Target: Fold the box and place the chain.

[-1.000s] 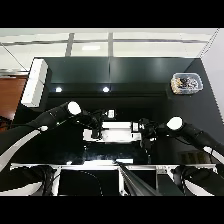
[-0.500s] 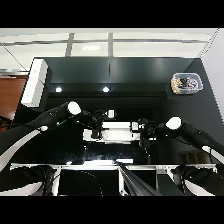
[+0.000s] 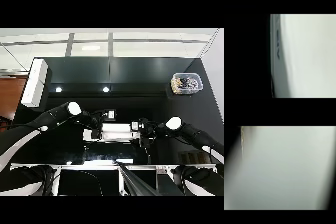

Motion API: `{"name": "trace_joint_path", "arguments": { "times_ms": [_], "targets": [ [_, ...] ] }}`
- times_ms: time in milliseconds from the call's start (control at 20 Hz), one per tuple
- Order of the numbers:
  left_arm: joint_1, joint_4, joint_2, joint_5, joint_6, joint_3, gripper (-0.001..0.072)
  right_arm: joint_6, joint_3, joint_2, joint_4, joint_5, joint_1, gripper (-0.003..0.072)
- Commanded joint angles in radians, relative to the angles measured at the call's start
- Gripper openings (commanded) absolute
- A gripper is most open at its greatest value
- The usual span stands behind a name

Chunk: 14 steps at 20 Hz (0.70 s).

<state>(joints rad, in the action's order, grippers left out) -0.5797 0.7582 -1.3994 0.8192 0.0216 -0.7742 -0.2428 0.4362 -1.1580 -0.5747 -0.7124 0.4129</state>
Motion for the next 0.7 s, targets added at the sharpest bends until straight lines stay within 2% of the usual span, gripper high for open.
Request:
{"name": "trace_joint_path", "arguments": {
  "times_ms": [0,50,100,300,400,500,550,600,650],
  "targets": [
    [0.002,0.005,0.029,0.001,0.051,-0.010,0.0380,0.000,0.000,0.000,0.000,-0.001,0.000,0.0464],
    [0.002,0.040,0.047,0.007,0.111,-0.018,0.0502,0.000,0.000,0.000,0.003,0.000,0.001,0.0464],
    [0.002,0.100,0.074,0.014,0.185,-0.024,0.0580,0.000,0.000,0.000,0.013,0.003,0.001,0.0464],
    [0.002,0.359,0.196,0.140,0.436,-0.031,0.0577,0.005,0.000,0.000,0.025,0.048,0.001,0.0464],
    [0.002,0.412,0.246,0.195,0.550,-0.031,0.0554,0.005,0.000,0.000,0.025,0.047,0.001,0.0464],
    [0.002,0.416,0.282,0.216,0.644,-0.031,0.0426,0.004,0.000,0.000,0.025,0.047,0.001,0.0464],
    [0.002,0.416,0.295,0.222,0.705,-0.031,0.0272,0.004,0.000,0.000,0.024,0.047,0.001,0.0464],
    [0.002,0.416,0.306,0.244,0.752,-0.031,0.0033,0.004,0.000,0.000,0.024,0.047,0.001,0.0464],
    [0.002,0.410,0.312,0.282,0.784,-0.032,0.0028,0.004,0.000,0.000,0.024,0.047,0.001,0.0464]
  ]
}}
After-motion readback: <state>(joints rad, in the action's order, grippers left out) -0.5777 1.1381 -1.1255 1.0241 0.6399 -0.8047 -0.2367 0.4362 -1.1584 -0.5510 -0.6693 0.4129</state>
